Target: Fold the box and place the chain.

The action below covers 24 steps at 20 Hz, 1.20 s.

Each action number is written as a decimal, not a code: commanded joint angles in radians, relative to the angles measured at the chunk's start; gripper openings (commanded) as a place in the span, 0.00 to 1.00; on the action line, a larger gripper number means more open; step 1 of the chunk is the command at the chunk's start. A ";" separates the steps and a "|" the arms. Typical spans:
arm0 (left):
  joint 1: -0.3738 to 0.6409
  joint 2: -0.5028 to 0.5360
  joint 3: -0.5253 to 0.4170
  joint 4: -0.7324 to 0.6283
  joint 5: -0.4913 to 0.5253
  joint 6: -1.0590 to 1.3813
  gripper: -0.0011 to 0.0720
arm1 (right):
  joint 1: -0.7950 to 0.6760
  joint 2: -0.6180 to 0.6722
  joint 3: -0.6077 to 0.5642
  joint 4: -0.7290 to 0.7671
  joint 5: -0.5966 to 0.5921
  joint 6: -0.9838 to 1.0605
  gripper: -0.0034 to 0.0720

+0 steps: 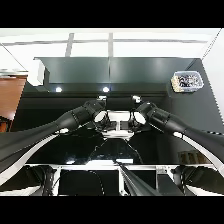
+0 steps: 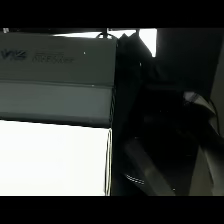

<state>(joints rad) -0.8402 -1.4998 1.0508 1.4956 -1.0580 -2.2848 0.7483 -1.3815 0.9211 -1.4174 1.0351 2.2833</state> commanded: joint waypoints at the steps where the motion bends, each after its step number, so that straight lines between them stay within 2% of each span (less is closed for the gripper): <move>1: 0.001 0.000 0.000 0.003 0.000 0.003 0.06 | 0.000 -0.001 0.001 0.008 -0.002 0.006 0.06; 2: 0.001 0.000 0.000 0.003 0.000 0.003 0.06 | 0.000 -0.001 0.001 0.013 -0.003 0.006 0.06; 3: 0.001 0.000 0.000 0.003 0.000 0.003 0.06 | 0.000 -0.001 0.001 0.021 -0.003 0.006 0.19; 4: 0.001 0.000 0.000 0.003 0.000 0.003 0.06 | 0.000 -0.001 0.001 0.029 -0.005 0.006 0.27; 6: 0.001 0.000 0.000 0.003 0.000 0.003 0.06 | 0.000 -0.001 0.001 0.029 -0.006 0.006 0.27; 8: 0.001 0.000 0.000 0.003 0.000 0.003 0.06 | 0.000 -0.001 0.001 0.029 -0.013 0.006 0.06; 12: 0.001 0.000 0.000 0.003 0.000 0.003 0.06 | 0.000 -0.001 0.001 0.040 -0.035 0.006 0.06; 13: 0.001 0.000 0.000 0.003 0.000 0.003 0.06 | 0.000 0.000 0.001 0.039 -0.036 0.006 0.07; 14: 0.001 0.000 0.000 0.003 0.000 0.003 0.06 | 0.000 0.000 0.001 0.037 -0.037 0.006 0.26; 15: 0.001 0.000 0.000 0.003 0.000 0.003 0.06 | 0.000 0.002 0.001 0.036 -0.037 0.005 0.32; 19: 0.001 0.000 0.000 0.003 0.000 0.003 0.06 | -0.008 0.054 0.001 0.026 -0.020 -0.029 0.32; 24: 0.001 0.000 0.000 0.003 0.000 0.003 0.06 | -0.085 0.242 0.001 0.029 0.071 -0.152 0.32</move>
<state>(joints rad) -0.8394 -1.5002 1.0508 1.4986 -1.0576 -2.2807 0.7013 -1.2346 0.9215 -1.3849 1.0531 2.2051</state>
